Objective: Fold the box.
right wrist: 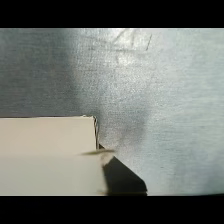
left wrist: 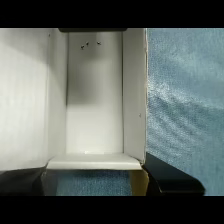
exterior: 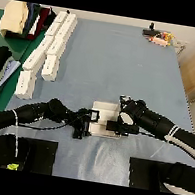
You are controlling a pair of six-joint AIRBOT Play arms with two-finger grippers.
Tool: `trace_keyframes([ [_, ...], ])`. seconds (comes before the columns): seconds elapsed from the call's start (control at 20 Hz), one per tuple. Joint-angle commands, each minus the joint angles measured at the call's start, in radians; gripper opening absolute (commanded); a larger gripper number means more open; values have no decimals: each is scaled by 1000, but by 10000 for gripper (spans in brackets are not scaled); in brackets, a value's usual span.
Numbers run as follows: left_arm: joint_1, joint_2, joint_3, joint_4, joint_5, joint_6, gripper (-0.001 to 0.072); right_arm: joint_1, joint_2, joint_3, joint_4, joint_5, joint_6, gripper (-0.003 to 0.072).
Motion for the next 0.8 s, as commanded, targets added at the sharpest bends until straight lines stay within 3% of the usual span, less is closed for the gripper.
trace_keyframes([
  [0.0,0,0,1,0,0,0,518,4,-19,2,-23,3,18,5],
  [0.15,0,0,1,0,0,0,518,5,-19,2,-23,3,18,11],
  [0.2,0,0,1,0,0,0,518,5,-18,2,-21,3,17,164],
  [0.25,0,0,1,0,0,0,518,5,-13,2,-11,3,17,382],
  [0.3,0,0,1,0,0,0,518,5,-6,2,4,3,16,473],
  [0.65,0,0,1,0,0,0,518,3,171,9,54,22,18,476],
  [0.75,0,0,1,0,0,0,518,-1,242,25,26,77,57,475],
])
